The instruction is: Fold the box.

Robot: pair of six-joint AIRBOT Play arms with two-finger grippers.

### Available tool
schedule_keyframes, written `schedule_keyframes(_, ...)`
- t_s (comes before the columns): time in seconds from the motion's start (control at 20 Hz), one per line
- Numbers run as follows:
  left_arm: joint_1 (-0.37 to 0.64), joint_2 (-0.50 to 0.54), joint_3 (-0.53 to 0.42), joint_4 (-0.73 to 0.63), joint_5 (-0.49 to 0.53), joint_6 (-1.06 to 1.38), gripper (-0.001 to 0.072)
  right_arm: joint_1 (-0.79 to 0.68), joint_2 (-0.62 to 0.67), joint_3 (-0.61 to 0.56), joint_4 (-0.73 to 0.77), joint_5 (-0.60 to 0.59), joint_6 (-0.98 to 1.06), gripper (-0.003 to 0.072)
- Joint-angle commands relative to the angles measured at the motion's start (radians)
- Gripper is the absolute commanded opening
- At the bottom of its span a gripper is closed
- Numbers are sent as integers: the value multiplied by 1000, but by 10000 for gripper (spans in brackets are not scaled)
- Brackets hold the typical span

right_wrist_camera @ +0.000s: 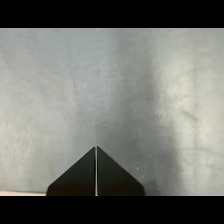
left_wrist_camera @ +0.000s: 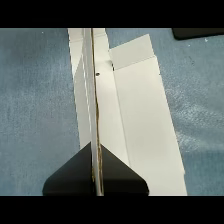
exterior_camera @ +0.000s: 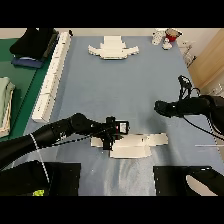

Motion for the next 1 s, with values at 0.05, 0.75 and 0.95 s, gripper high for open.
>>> schedule_keyframes(0.05,0,0,0,1,-6,1,12,2,3,18,16,-198,-2,3)
schedule_keyframes(0.75,71,0,53,2,-51,-75,12,13,14,21,6,-257,-2,4)
schedule_keyframes(0.95,115,0,53,2,-103,-75,12,13,13,21,6,-231,-2,4)
